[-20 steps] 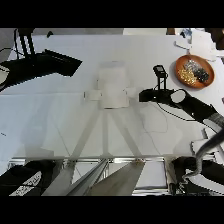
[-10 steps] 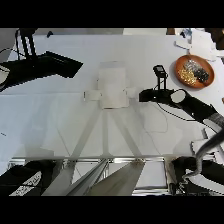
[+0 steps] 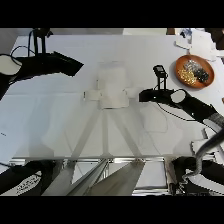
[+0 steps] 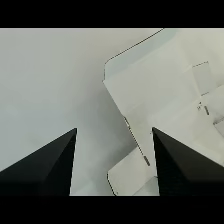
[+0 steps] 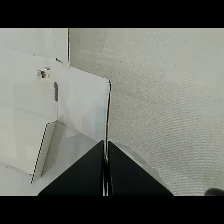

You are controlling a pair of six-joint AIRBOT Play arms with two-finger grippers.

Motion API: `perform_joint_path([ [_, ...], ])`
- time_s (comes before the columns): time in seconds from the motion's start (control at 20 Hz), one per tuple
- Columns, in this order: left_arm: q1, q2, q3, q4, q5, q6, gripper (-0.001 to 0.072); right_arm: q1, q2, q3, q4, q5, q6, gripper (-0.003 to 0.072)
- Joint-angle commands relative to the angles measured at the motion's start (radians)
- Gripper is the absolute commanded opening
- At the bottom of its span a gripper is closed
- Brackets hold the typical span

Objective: Fold the box and place the chain.

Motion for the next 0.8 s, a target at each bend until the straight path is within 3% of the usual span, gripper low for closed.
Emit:
perform_joint_path([
  [0.0,0.039,-0.193,0.156,-0.022,-0.174,0.009,0.0526,0.001,0.0,0.0,0.0,0.0,0.0,0.0014],
  [0.1,0.068,-0.323,0.276,-0.081,-0.291,0.009,0.0528,0.001,0.0,0.0,0.0,0.0,0.0,0.0014],
  [0.25,0.089,-0.483,0.402,-0.208,-0.372,0.037,0.0506,0.001,0.0,0.0,0.0,0.0,0.0,0.0014],
  [0.5,0.056,-0.69,0.607,-0.215,-0.48,0.039,0.0519,0.001,0.0,0.0,0.0,0.0,0.0,0.0014],
  [0.75,0.0,-0.784,0.664,-0.214,-0.49,0.064,0.0536,0.001,0.0,0.0,0.0,0.0,0.0,0.0014],
])
